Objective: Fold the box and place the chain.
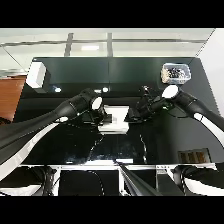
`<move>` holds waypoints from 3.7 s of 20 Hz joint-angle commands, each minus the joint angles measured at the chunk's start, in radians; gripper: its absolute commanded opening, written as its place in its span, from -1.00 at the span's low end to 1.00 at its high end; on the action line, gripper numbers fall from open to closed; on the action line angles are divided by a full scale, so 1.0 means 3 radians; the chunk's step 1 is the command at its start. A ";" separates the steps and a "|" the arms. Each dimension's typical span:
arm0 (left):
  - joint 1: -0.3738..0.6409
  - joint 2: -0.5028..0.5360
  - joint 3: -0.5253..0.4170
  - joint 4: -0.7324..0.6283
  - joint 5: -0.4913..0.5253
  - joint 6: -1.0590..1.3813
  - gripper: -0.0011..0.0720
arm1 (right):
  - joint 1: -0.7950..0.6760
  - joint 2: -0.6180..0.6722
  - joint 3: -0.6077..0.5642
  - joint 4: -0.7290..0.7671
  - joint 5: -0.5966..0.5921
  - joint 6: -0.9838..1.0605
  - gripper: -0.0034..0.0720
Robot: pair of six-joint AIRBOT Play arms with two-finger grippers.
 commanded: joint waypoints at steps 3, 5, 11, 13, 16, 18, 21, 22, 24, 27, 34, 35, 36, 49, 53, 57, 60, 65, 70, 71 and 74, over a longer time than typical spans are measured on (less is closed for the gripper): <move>0.0001 -0.0001 0.0000 -0.0006 0.0008 0.0000 -0.90 | 0.0345 -0.0001 0.0095 -0.0674 -0.0262 0.0804 0.00; 0.0001 -0.0001 0.0000 -0.0006 0.0009 0.0000 -0.90 | 0.0454 -0.0001 0.0107 -0.0928 -0.0370 0.1086 0.00; 0.0001 -0.0001 0.0000 -0.0006 0.0006 0.0000 -0.90 | 0.0867 -0.0184 0.0412 -0.1764 -0.0380 0.1914 -0.10; 0.0001 -0.0001 0.0000 -0.0006 0.0005 0.0000 -0.90 | 0.1020 -0.0320 0.0607 -0.2139 -0.0132 0.2263 -0.10; 0.0001 -0.0001 0.0000 -0.0006 0.0005 0.0000 -0.90 | 0.1148 -0.0388 0.0696 -0.2394 -0.0006 0.2646 -0.10; 0.0001 -0.0001 0.0000 -0.0006 0.0005 0.0000 -0.90 | 0.1181 -0.0435 0.0697 -0.2399 0.0013 0.2757 -0.10; 0.0001 -0.0001 0.0000 -0.0006 -0.0004 0.0000 -0.90 | 0.1233 -0.0501 0.0696 -0.2420 0.0047 0.2789 -0.10; 0.0001 -0.0001 0.0000 -0.0006 -0.0004 0.0000 -0.90 | 0.1253 -0.0504 0.0696 -0.2461 0.0045 0.2827 -0.10; 0.0001 -0.0001 0.0000 -0.0006 -0.0005 0.0000 -0.90 | 0.1266 -0.0504 0.0696 -0.2500 0.0061 0.2841 -0.38; 0.0001 -0.0001 0.0000 -0.0008 -0.0005 0.0000 -0.90 | 0.1266 -0.0506 0.0696 -0.2463 0.0078 0.2894 -0.89; 0.0001 -0.0003 0.0000 -0.0006 -0.0004 0.0000 -0.90 | 0.1265 -0.0506 0.0696 -0.2416 0.0066 0.2893 -0.88; 0.0001 -0.0003 0.0000 -0.0006 -0.0004 0.0000 -0.90 | 0.1264 -0.0506 0.0697 -0.2416 0.0056 0.2893 -0.88; 0.0001 -0.0003 0.0000 -0.0006 -0.0004 0.0000 -0.90 | 0.1264 -0.0502 0.0699 -0.2413 0.0056 0.2893 -0.81; 0.0001 -0.0003 0.0000 -0.0003 0.0008 0.0000 -0.90 | 0.0113 0.0446 0.0982 -0.4425 0.0083 0.2258 0.25; 0.0001 -0.0003 0.0000 0.0005 0.0005 0.0000 -0.90 | -0.0785 -0.0024 0.0966 -0.4067 -0.1308 0.2617 0.64; 0.0001 -0.0003 0.0000 0.0006 0.0009 0.0000 -0.90 | -0.1226 -0.1029 0.2052 -0.3511 -0.1017 0.2450 0.96; 0.0001 -0.0003 0.0000 0.0005 0.0005 0.0000 -0.90 | -0.1397 -0.1882 0.3290 -0.3044 -0.0342 0.2227 0.96; 0.0001 -0.0003 0.0000 0.0006 0.0006 0.0000 -0.90 | -0.1520 -0.2548 0.4005 -0.2757 -0.0167 0.2228 0.71; 0.0001 -0.0003 0.0000 0.0006 0.0006 0.0000 -0.90 | -0.1549 -0.2621 0.4007 -0.2735 0.0014 0.2162 -0.24; 0.0001 -0.0003 0.0000 0.0006 0.0008 0.0000 -0.90 | -0.1554 -0.2607 0.4007 -0.2691 0.0120 0.2071 -0.27; 0.0001 -0.0003 0.0000 0.0006 0.0005 0.0000 -0.90 | -0.1591 -0.2402 0.4007 -0.2553 0.0328 0.1793 -0.88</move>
